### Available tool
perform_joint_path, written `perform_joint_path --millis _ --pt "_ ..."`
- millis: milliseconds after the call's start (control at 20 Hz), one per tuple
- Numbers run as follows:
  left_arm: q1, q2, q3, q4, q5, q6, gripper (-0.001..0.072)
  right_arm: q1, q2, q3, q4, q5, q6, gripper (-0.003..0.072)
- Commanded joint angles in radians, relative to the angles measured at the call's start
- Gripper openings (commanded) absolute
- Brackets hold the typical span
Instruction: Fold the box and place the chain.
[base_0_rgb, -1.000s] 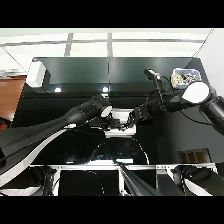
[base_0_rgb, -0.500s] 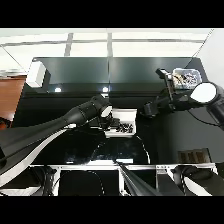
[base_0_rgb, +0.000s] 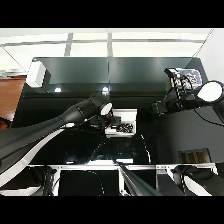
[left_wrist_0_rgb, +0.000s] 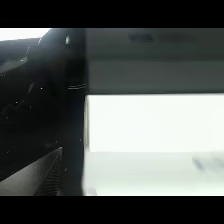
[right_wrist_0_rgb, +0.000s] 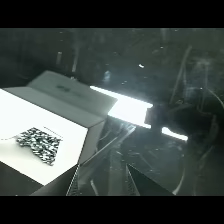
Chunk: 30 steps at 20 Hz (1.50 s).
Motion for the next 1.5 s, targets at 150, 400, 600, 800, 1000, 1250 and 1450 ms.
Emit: perform_joint_path --millis 150,400,600,800,1000,1250,1450 --pt "-0.023 0.237 -0.084 0.203 -0.181 0.226 0.0528 -0.003 0.001 0.0 -0.019 -0.012 0.003 0.0357" --pt "0.253 0.559 -0.493 0.091 0.101 0.248 0.0528 -0.003 0.001 0.0 -0.024 -0.024 0.007 0.0357" --pt "0.418 0.578 -0.75 -0.682 0.424 1.294 0.0528 -0.003 0.001 0.0 -0.024 -0.039 0.007 0.0357" --pt "0.384 0.52 -0.768 -0.797 0.399 2.039 0.0715 -0.003 0.001 0.0 -0.024 -0.035 0.007 0.0357" --pt "0.377 0.491 -0.754 -0.752 0.458 2.332 0.0716 -0.003 0.001 0.0 -0.024 -0.028 0.007 0.0358" --pt "0.421 0.32 -0.618 -0.84 0.314 2.549 0.0716 -0.003 0.001 0.0 -0.017 -0.011 0.008 0.0357" --pt "0.421 0.214 -0.565 -0.91 0.34 2.562 0.0716 -0.003 0.001 0.0 -0.011 -0.004 0.011 0.0357"
